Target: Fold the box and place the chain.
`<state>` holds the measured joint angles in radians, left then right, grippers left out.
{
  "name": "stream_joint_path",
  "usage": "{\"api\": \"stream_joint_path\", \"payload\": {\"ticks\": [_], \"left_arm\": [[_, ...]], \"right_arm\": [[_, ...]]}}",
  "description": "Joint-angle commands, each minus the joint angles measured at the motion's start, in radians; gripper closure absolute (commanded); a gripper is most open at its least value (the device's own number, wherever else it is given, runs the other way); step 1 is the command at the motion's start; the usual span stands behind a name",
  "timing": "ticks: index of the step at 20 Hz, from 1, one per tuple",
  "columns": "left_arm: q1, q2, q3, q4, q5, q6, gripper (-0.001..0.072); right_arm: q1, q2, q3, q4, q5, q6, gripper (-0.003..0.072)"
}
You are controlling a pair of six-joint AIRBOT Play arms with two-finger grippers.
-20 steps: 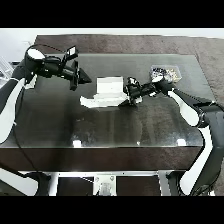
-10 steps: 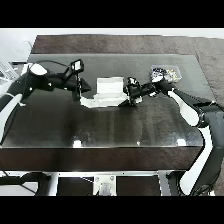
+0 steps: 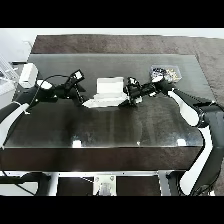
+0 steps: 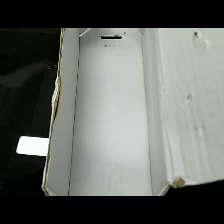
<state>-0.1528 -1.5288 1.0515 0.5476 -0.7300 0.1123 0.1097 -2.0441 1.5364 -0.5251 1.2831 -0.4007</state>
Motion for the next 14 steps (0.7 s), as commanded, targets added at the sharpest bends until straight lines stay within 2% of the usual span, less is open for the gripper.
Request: {"api": "stream_joint_path", "payload": {"ticks": [1, 7, 14], "left_arm": [[-0.001, -0.056, 0.021, 0.003, -0.079, 0.053, 0.0170], [-0.001, -0.164, 0.182, 0.029, -0.230, 0.047, 0.0170], [-0.001, -0.190, 0.203, 0.054, -0.265, 0.029, 0.0170]], "right_arm": [[0.000, 0.000, 0.000, 0.000, 0.000, 0.000, 0.0107], [0.000, 0.000, 0.000, 0.000, 0.000, 0.000, 0.0107], [0.000, 0.000, 0.000, 0.000, 0.000, 0.000, 0.0107]]}}
